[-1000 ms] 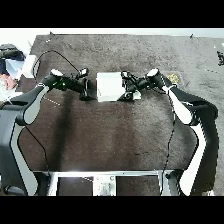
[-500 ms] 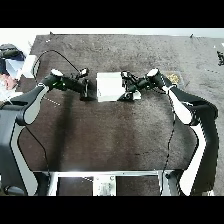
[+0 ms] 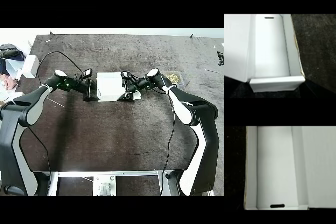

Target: Fold the box and place the chain.

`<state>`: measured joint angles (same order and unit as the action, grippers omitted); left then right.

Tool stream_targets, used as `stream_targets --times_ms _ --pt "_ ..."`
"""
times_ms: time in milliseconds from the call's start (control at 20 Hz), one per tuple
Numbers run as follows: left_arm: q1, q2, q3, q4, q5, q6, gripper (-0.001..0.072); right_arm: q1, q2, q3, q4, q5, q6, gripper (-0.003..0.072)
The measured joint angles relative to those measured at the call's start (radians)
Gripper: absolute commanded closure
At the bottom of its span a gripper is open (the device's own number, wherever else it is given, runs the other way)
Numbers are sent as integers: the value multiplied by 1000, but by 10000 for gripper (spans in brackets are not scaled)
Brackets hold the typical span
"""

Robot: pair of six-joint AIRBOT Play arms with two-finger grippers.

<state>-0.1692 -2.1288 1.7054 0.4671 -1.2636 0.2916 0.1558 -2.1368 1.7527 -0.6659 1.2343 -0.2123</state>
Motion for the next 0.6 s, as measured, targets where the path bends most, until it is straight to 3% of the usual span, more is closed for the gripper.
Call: stream_targets --times_ms 600 --pt "-41 2 -22 0 128 32 -11 0 0 0 1 -2 0 216"
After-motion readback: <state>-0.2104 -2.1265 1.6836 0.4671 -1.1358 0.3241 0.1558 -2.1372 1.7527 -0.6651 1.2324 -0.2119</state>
